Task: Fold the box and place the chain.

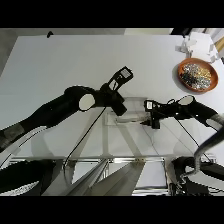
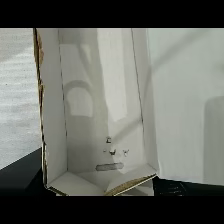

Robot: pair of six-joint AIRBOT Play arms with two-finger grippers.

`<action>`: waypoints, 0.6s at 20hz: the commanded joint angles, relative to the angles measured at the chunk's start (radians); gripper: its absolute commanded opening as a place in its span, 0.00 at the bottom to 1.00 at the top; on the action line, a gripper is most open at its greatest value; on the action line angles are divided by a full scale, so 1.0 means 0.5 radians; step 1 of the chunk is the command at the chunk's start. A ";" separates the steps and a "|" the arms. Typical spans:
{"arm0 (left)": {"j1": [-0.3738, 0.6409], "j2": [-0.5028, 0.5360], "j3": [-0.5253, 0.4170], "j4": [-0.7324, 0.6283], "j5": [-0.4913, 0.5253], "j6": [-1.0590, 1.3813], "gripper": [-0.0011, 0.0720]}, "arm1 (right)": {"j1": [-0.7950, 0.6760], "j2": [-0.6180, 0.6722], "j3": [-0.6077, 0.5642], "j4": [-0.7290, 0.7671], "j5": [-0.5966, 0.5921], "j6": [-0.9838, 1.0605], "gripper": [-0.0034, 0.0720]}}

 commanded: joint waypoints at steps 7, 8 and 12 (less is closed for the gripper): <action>-0.077 0.087 -0.006 0.256 -0.427 -0.397 0.02 | 0.001 0.002 0.001 0.003 0.002 0.001 0.59; -0.090 0.080 -0.006 0.255 -0.426 -0.400 0.02 | 0.001 0.002 0.001 0.003 0.002 0.001 0.59; -0.101 0.011 -0.010 0.268 -0.488 -0.393 0.02 | 0.001 0.002 0.001 0.003 0.002 0.001 0.59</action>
